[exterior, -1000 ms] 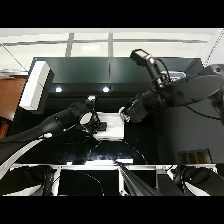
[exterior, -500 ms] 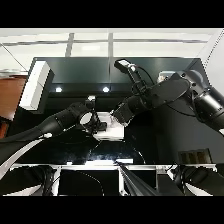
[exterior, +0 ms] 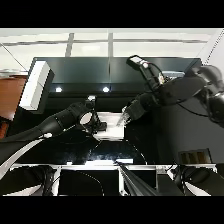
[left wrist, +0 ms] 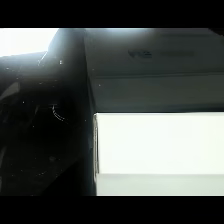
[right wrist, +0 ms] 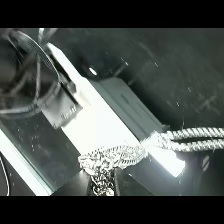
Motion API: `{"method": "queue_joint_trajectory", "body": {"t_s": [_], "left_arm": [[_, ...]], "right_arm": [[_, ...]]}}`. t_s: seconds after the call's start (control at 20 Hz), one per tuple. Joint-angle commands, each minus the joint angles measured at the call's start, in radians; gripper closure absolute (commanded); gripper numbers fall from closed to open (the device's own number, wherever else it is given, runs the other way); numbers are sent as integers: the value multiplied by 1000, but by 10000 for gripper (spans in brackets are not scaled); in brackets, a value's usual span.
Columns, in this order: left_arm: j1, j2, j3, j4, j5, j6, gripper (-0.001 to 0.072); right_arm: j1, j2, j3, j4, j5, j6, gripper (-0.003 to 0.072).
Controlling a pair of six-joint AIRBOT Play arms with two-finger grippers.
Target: Fold the box and place the chain.
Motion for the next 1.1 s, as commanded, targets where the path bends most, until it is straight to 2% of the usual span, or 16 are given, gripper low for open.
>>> {"method": "queue_joint_trajectory", "body": {"t_s": [0.0,0.1,0.25,0.5,0.9,0.95,1.0,1.05], "left_arm": [[1,-1,0,10,-2,0,680],[1,0,0,10,-2,0,680],[1,0,0,10,-2,0,680],[0,0,0,10,-7,0,680],[0,0,0,9,-9,0,680],[0,0,0,10,-10,0,680],[0,0,0,9,-10,0,680],[0,0,0,10,-9,0,680]], "right_arm": [[-39,37,1,-2,-117,6,661],[-39,37,-5,77,-115,-5,661],[3,35,-19,172,-18,-13,662],[85,-47,-32,165,71,-12,662],[89,-180,-34,145,71,-12,660],[86,-180,-33,141,68,-11,614],[76,-179,-33,141,46,-11,284],[59,-175,-33,138,9,-12,47]]}}
